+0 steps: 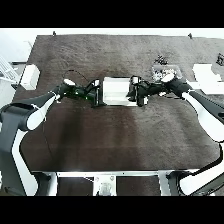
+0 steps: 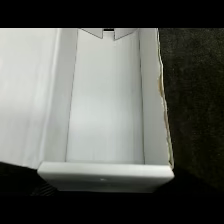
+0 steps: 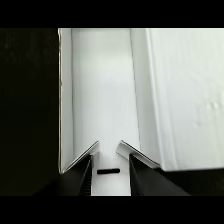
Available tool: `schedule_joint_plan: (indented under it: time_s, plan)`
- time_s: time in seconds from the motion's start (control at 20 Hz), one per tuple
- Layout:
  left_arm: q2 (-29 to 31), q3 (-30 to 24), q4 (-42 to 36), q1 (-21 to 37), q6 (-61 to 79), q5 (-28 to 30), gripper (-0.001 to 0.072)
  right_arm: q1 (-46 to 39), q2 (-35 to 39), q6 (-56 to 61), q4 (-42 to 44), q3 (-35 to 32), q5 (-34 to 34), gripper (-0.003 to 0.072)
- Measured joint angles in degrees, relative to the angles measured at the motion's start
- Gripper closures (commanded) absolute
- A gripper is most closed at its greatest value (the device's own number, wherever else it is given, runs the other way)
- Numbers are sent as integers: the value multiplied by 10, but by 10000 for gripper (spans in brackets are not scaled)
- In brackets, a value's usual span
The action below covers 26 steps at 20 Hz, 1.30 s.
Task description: Fold the box and place the chain.
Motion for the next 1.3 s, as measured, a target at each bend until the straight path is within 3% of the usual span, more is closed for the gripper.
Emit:
schedule_joint_plan:
  time_s: [0.15,0.25,0.35,0.45,0.5,0.8,0.85,0.9,0.95,1.15,1.3]
  plan:
    - [0,0,0,0,0,0,239,8,-4,-1,16,0,-8,396]
    - [0,0,0,0,0,0,240,11,-10,-3,27,0,-11,285]
    - [0,0,0,0,0,0,240,12,-16,-4,33,0,-12,119]
    - [0,0,0,0,0,0,239,12,-20,-5,37,0,-13,94]
    - [0,0,0,0,0,0,239,13,-21,-5,37,0,-14,-16]
    - [0,0,0,0,-1,0,239,13,-24,-8,30,0,-14,-34]
    - [0,0,0,0,-1,0,239,13,-25,-8,28,0,-14,33]
    - [0,0,0,0,-1,0,239,12,-25,-9,25,0,-14,329]
    - [0,0,-1,0,0,0,239,12,-25,-10,16,0,-16,533]
    - [0,0,0,0,0,0,239,12,-20,-3,-17,-1,-13,668]
    - [0,0,-1,0,0,0,239,11,-10,45,-68,-1,-11,679]
